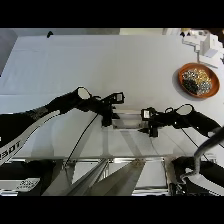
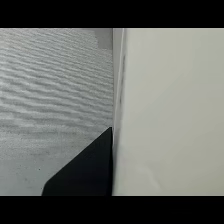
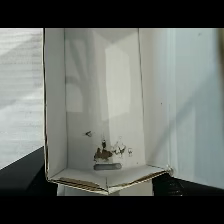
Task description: Fold the box and place the chain.
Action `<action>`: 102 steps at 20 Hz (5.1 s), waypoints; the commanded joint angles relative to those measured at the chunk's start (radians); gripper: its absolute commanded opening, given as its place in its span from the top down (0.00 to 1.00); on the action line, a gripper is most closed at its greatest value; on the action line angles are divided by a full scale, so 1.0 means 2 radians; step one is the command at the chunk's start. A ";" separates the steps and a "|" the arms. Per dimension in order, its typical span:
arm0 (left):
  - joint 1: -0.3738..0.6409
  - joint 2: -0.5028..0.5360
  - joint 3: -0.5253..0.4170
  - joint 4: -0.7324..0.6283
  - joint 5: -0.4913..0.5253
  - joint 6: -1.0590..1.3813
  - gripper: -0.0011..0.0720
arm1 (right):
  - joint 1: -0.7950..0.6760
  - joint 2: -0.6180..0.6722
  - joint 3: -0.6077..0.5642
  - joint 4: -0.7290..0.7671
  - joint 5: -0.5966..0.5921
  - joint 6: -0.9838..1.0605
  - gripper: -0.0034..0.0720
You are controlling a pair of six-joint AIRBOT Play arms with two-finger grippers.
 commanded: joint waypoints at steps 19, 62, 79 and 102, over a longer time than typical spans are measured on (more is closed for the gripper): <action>0.000 0.000 0.000 0.000 0.000 0.000 0.97 | 0.001 0.000 0.000 -0.017 -0.002 0.002 0.50; -0.047 0.200 0.000 0.113 -0.115 -0.200 0.98 | 0.001 0.000 0.000 -0.017 -0.002 0.002 0.50; -0.045 0.031 0.000 -0.136 0.117 -0.064 0.98 | 0.001 0.000 0.000 -0.017 -0.002 0.002 0.50; 0.020 0.142 -0.056 0.186 -0.132 -0.177 0.97 | 0.001 0.000 0.000 -0.017 -0.002 0.002 0.50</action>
